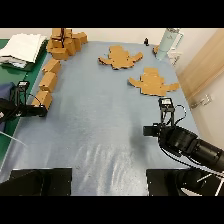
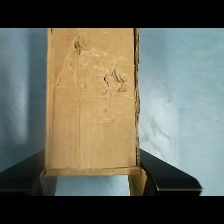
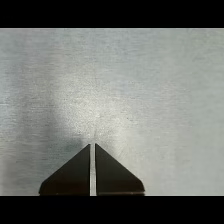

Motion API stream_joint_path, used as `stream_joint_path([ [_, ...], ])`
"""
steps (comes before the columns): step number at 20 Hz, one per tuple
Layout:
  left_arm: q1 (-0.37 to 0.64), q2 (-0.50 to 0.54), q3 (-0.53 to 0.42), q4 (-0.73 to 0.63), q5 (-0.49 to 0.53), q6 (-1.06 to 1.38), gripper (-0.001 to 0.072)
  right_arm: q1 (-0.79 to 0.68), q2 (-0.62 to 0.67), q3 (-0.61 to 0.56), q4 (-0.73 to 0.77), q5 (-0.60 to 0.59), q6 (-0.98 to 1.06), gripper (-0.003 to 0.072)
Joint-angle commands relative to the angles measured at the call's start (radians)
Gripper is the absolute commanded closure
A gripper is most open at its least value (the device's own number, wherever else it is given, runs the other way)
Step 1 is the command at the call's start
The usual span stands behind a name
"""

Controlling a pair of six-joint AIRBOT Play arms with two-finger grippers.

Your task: Fold the box.

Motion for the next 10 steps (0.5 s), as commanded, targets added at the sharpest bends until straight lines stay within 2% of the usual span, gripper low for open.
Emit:
stream_joint_path([
  [1,0.002,-0.094,0.066,-0.029,0.103,-0.003,0.0232,0.0,-0.035,0.001,-0.002,0.042,0.0,0.0637],
  [6,-0.029,-0.264,0.238,-0.027,0.074,0.012,0.0233,0.0,-0.063,0.001,0.0,0.058,0.0,0.0637],
  [10,-0.04,-0.352,0.307,-0.023,0.081,0.013,0.0232,0.0,-0.064,0.001,0.007,0.09,0.0,0.0637],
])
